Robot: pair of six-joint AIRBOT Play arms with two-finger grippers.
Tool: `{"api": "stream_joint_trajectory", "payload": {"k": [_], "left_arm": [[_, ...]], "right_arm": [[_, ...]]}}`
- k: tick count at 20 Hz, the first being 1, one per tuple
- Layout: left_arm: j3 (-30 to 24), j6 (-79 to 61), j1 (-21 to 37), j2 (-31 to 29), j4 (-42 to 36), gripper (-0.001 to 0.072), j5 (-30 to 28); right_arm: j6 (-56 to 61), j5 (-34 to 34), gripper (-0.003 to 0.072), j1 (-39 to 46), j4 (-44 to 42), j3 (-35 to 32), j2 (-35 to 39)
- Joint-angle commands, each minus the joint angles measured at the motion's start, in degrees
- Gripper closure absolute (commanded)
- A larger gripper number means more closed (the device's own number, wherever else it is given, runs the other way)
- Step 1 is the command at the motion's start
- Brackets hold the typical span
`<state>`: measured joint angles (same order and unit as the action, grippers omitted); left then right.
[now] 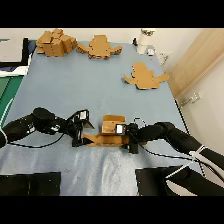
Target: Fold the box.
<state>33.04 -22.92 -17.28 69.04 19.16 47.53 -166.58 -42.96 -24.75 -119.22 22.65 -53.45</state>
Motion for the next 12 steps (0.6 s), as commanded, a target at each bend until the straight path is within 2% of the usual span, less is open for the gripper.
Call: {"api": "stream_joint_trajectory", "payload": {"k": [1, 7, 11, 12], "left_arm": [[-1.1, 0.5, -1.1, 0.1, 2.6, 0.0021, -1.9], [-0.9, 0.3, -5.2, 3.0, -0.9, 0.0022, -3.9], [-0.7, 0.2, -5.6, 3.1, -2.8, 0.0025, -5.0], [-0.7, 0.2, -5.9, 3.1, -2.9, 0.0118, -5.0]], "right_arm": [[0.0, 0.0, 0.0151, 0.0, -0.1, 0.0, 0.0], [0.0, 0.0, 0.0151, 0.0, -0.1, 0.0, 0.0], [0.0, 0.0, 0.0152, 0.0, -0.1, 0.0, 0.0], [0.0, 0.0, 0.0151, 0.0, -0.1, 0.0, 0.0]]}}
